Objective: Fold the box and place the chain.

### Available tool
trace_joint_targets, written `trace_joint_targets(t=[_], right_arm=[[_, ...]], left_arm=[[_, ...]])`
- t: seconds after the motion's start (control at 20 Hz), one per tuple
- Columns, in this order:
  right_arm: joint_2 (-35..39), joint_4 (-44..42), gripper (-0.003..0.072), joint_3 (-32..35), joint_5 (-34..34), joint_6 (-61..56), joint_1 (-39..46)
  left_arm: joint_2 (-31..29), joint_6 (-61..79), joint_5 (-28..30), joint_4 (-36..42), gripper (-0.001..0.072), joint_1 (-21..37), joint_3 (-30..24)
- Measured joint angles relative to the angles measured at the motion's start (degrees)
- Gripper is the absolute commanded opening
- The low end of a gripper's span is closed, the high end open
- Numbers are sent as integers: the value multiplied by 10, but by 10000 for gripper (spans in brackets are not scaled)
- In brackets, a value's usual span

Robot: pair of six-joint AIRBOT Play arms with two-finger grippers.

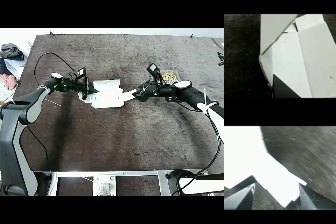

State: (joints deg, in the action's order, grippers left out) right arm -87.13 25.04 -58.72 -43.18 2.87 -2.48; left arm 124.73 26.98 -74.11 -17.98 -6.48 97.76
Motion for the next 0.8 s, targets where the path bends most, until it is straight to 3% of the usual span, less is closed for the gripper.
trace_joint_targets(t=[0.45, 0.5, 0.8], right_arm=[[-11, 2, 627, 0, -36, 175, -73], [-17, 3, 691, 0, -39, 188, -78], [-54, 27, 697, -2, -40, 237, -107]], left_arm=[[0, 1, 0, 0, 11, 0, 0], [0, 1, 0, 0, 11, 0, 0], [0, 1, 0, 0, 11, 0, 0]])
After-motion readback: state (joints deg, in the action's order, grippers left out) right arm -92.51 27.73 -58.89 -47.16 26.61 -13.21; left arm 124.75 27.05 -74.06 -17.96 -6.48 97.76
